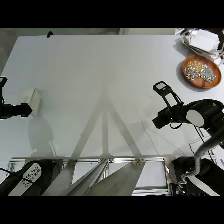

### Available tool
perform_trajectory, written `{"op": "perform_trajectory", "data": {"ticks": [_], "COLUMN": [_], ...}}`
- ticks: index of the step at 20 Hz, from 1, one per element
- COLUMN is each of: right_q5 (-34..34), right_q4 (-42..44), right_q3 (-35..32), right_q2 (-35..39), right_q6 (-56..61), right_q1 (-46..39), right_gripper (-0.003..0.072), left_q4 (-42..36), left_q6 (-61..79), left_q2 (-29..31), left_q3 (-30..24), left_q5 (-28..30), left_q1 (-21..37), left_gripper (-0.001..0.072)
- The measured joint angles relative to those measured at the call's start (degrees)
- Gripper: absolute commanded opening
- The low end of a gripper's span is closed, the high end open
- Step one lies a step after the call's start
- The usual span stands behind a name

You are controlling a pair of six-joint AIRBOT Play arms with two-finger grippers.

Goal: Fold the box and place the chain.

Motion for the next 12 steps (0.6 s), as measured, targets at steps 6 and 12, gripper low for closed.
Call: {"op": "perform_trajectory", "data": {"ticks": [6,12], "right_q5": [0.0,0.0], "right_q4": [0.0,0.0], "right_q3": [0.0,0.0], "right_q2": [0.0,0.0], "right_q6": [0.0,0.0], "right_q1": [0.0,0.0], "right_gripper": [0.0013,0.0013], "left_q4": [1.7,2.3], "left_q6": [0.0,0.0], "left_q2": [1.8,5.3], "left_q3": [0.0,0.0], "left_q5": [-0.4,0.2], "left_q1": [0.0,0.0], "left_gripper": [0.0691,0.0691]}}
